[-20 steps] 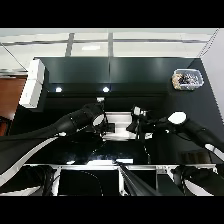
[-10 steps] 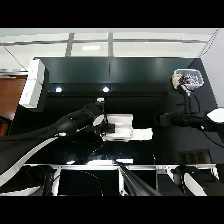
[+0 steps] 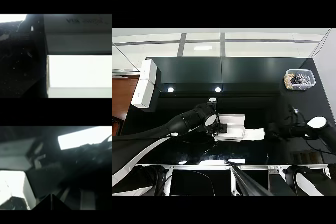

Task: Fold the box and place the chain.

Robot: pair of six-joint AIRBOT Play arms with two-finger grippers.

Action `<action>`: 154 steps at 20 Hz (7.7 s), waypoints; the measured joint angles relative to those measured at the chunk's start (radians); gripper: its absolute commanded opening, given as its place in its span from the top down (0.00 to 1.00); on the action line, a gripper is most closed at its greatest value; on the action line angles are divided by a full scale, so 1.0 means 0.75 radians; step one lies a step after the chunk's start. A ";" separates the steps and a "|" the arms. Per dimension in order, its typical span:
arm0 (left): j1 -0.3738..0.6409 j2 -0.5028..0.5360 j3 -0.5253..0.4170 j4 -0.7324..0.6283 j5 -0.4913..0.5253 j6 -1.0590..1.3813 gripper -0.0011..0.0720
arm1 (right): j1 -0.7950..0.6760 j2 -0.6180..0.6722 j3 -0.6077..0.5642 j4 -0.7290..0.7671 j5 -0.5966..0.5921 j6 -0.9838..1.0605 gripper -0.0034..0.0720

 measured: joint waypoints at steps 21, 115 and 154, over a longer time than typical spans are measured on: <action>0.000 0.000 0.000 0.001 -0.001 0.001 0.95 | 0.337 -0.206 0.212 0.455 0.121 -0.469 0.24; 0.000 0.000 0.000 0.001 -0.001 0.003 0.95 | 1.093 -0.344 0.800 -0.832 0.251 1.077 0.44; 0.000 0.000 0.000 0.001 -0.001 0.001 0.95 | -0.324 -1.360 2.220 -1.082 0.361 0.734 0.23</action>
